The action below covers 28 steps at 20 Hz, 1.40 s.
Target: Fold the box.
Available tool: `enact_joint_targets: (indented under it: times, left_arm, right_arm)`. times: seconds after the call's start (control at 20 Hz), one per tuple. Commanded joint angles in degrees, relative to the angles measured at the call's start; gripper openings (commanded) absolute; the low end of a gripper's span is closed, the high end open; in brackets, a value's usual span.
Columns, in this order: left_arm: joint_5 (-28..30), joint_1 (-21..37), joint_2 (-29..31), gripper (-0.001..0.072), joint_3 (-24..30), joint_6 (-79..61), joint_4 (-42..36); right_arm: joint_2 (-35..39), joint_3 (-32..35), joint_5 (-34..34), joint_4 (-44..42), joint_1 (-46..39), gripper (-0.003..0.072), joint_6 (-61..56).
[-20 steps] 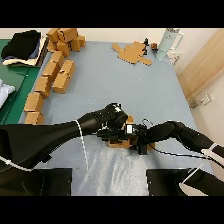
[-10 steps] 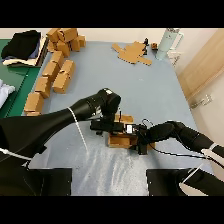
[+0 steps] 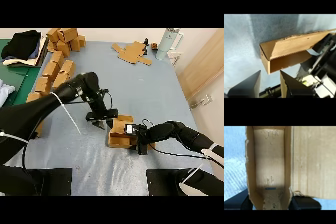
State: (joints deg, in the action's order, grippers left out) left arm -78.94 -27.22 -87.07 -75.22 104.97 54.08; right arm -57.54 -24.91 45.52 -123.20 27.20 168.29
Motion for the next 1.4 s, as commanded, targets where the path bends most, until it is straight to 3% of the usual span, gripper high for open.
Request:
enact_joint_targets:
  times: [0.0, 0.05, 0.25, 0.4, 0.5, 0.65, 0.75, 0.8, 0.85, 0.9, 1.05, 1.35]
  left_arm:
    - [-1.1, 6.3, 0.0, 0.0312, -0.1, -14.4, -3.5]
    - [-1.1, 7.8, 0.0, 0.0033, -0.1, -19.9, -3.0]
    - [2.3, 10.3, 0.0, 0.0012, 0.0, -42.5, 4.3]
    - [5.4, 9.2, 0.8, 0.0009, 2.6, -55.4, 3.8]
    - [10.2, 7.1, 4.0, 0.0008, 8.2, -61.9, 3.6]
    - [23.9, 3.7, 12.3, 0.0008, 20.2, -69.6, 5.1]
    - [31.5, 3.9, 17.4, 0.0013, 28.1, -83.7, -0.5]
    - [32.8, 4.4, 18.5, 0.0033, 31.4, -94.6, -5.6]
    - [33.0, 4.4, 18.5, 0.0441, 33.7, -103.7, -10.6]
    - [33.9, 4.3, 17.9, 0.0668, 35.9, -110.4, -17.0]
    - [35.2, 3.9, 15.6, 0.0670, 39.5, -122.7, -30.6]
    - [37.0, 1.7, 13.5, 0.0669, 39.5, -125.3, -30.2]
  right_arm:
    - [0.0, 0.0, 0.0, 0.0, 0.0, 0.0445, 0.0]
    - [0.0, 0.0, 0.0, 0.0, 0.0, 0.0445, 0.0]
    - [0.0, 0.0, 0.0, 0.0, 0.0, 0.0445, 0.0]
    - [0.0, 0.0, 0.0, 0.0, 0.0, 0.0445, 0.0]
    - [0.0, 0.0, 0.0, 0.0, 0.0, 0.0446, 0.0]
    - [0.0, 0.0, 0.0, 0.0, 0.0, 0.0445, 0.0]
    - [0.0, 0.0, 0.0, 0.0, 0.0, 0.0446, 0.0]
    - [0.0, 0.0, 0.0, 0.0, 0.0, 0.0445, 0.0]
    - [0.0, 0.0, 0.0, 0.0, 0.0, 0.0445, 0.0]
    - [0.0, 0.0, 0.0, 0.0, 0.0, 0.0445, 0.0]
    - [0.0, 0.0, 0.0, 0.0, 0.0, 0.0445, 0.0]
    - [0.0, 0.0, 0.0, 0.0, 0.0, 0.0445, 0.0]
